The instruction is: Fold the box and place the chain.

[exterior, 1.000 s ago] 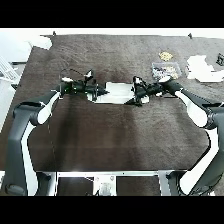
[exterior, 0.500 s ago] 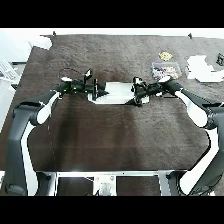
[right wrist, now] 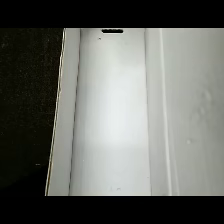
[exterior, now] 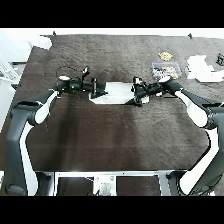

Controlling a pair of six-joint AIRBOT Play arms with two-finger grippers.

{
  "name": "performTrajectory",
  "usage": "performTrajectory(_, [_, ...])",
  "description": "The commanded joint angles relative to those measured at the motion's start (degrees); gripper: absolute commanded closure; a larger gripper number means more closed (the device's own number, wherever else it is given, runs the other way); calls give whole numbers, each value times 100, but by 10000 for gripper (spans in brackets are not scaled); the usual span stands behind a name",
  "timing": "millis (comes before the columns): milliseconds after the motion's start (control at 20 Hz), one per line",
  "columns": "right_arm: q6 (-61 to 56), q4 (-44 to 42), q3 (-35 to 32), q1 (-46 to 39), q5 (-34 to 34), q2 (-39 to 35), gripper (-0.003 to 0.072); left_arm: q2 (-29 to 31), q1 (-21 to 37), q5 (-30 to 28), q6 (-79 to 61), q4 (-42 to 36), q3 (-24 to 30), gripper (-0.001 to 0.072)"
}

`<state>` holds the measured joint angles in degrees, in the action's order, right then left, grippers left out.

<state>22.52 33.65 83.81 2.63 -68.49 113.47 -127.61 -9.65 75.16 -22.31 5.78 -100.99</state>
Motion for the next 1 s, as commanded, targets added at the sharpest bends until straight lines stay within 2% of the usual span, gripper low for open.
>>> performTrajectory(0, [0, 0, 4, 7, 2, 2, 115, 177, 85, 214, 44, -59, -4, 212])
performTrajectory(100, [0, 0, 2, 7, 2, 2, 115, 420, 216, 496, 116, -57, -2, 212])
performTrajectory(250, [0, 0, 2, 7, 2, 2, 115, 898, 518, 1333, 146, -68, -2, 215])
performTrajectory(300, [2, 0, 2, 7, 2, 2, 116, 1062, 614, 1587, 146, -63, -4, 240])
performTrajectory(400, [0, 0, 2, 7, 2, 2, 116, 1410, 769, 2072, 122, -66, -4, 512])
performTrajectory(450, [0, 0, 2, 7, 2, 2, 115, 1604, 811, 2251, 122, -48, -2, 684])
performTrajectory(600, [0, 0, 2, 7, 2, 2, 115, 2079, 743, 2398, 299, 50, 2, 693])
performTrajectory(700, [0, 0, 2, 7, 2, 2, 115, 2315, 586, 2269, 911, 450, 28, 695])
performTrajectory(800, [0, 0, 2, 7, 2, 2, 115, 2651, 389, 1744, 1423, 758, 330, 695])
performTrajectory(900, [0, 0, 2, 7, 2, 2, 115, 3115, 212, 868, 1432, 772, 992, 695])
performTrajectory(950, [0, 0, 2, 7, 2, 2, 115, 3407, 146, 236, 1412, 750, 1449, 695])
